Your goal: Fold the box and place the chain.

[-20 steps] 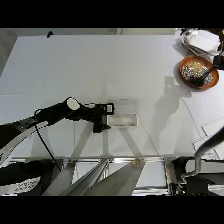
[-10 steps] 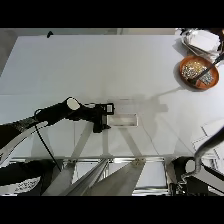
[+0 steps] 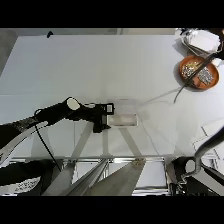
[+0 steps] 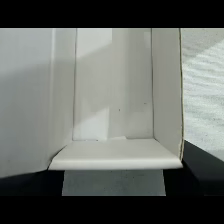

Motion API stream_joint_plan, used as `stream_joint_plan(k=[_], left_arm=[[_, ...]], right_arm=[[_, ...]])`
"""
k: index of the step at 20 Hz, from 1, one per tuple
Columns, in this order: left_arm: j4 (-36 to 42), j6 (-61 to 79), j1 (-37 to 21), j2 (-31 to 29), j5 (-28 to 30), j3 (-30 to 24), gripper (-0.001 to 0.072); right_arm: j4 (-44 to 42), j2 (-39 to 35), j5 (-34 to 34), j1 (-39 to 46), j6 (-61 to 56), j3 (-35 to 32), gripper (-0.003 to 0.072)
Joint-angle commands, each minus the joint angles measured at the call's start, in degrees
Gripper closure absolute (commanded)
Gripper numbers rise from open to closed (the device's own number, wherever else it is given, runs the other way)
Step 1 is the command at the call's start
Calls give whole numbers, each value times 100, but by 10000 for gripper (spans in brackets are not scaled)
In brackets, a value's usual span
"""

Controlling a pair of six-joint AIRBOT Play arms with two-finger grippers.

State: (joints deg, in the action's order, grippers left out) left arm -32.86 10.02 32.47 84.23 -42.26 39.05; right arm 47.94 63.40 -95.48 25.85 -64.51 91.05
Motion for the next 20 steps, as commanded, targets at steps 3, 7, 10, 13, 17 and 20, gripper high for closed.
stream_joint_plan(k=[3, 7, 10, 13, 17, 20], left_arm=[[0, 0, 2, -2, 2, -2, 434], [-2, 2, 2, 0, 2, -2, 434], [-2, 0, 2, -2, 2, -2, 434], [-2, 0, 2, -2, 2, -2, 434], [-2, 2, 2, -2, 0, -2, 434], [-2, 0, 2, -2, 0, -2, 434]], right_arm=[[-136, -431, -275, -647, 72, 0, 671], [365, -529, -433, -1589, 28, -2, 670], [625, -529, -446, -2159, -22, -11, 670], [629, -531, -448, -2581, -127, -146, 670], [669, -533, -503, -2839, -127, -527, 670], [688, -732, -131, -2839, -125, -1095, 671]])
